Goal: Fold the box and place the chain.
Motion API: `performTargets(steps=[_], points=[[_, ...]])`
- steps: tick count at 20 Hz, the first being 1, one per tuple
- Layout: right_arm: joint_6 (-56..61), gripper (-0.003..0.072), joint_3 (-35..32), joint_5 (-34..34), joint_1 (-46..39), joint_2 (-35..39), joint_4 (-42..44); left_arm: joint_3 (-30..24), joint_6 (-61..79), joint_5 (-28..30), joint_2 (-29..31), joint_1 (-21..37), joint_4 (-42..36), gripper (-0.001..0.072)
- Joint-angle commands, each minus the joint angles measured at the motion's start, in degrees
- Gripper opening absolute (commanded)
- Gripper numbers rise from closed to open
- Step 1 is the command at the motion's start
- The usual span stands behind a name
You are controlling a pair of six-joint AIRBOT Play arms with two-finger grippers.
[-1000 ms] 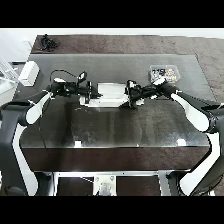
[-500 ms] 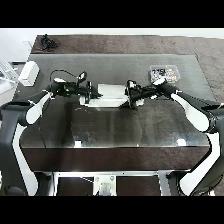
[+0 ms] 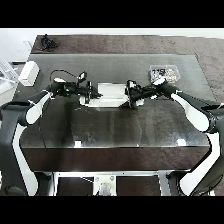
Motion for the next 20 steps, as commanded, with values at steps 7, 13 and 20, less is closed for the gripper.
performTargets(steps=[7,13,20], points=[[0.0,0.0570,0.0,0.0,0.0,0.0,0.0,0.0,0.0,0.1,0.0,0.0,0.0,0.0020],[0.0,0.0570,0.0,0.0,0.0,0.0,0.0,0.0,0.0,0.1,0.0,0.0,0.0,0.0019],[0.0,0.0571,0.0,0.0,0.0,0.0,0.0,0.0,0.0,0.0,0.0,0.0,-1.4,0.0021]])
